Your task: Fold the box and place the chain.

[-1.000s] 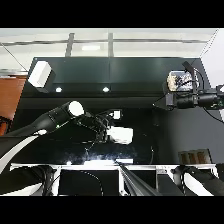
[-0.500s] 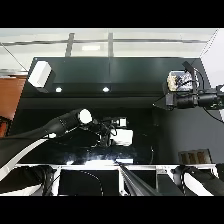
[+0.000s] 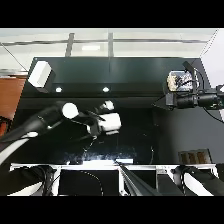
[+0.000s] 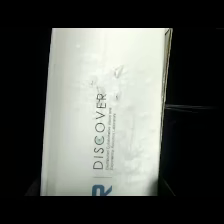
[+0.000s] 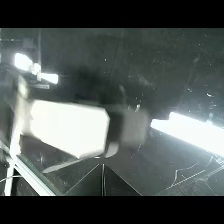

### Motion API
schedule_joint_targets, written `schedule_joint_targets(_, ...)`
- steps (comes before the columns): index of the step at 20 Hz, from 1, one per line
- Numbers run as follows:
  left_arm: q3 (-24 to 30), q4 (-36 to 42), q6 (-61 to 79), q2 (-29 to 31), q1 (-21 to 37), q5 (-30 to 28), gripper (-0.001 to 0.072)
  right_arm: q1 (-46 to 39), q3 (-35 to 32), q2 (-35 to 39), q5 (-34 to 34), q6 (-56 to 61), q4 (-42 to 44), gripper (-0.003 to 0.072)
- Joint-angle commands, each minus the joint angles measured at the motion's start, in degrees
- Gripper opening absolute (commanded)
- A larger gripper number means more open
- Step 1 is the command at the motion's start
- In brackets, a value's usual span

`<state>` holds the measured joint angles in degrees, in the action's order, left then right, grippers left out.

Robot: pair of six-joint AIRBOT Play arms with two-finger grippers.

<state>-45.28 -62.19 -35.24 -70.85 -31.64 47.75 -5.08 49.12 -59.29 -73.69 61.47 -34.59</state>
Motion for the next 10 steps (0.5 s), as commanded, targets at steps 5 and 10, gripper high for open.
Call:
schedule_joint_targets(5, 2.69, -13.77, -14.12, 7.85, 36.57, 16.11, 0.0396, -0.04, 0.02, 0.02, 0.02, -0.68, 0.0, 0.0016)
schedule_joint_targets(10, 0.83, -5.57, -18.67, 5.27, 59.8, 1.81, 0.0408, -0.02, 0.02, 0.02, 2.19, -0.63, 0.02, 0.0016)
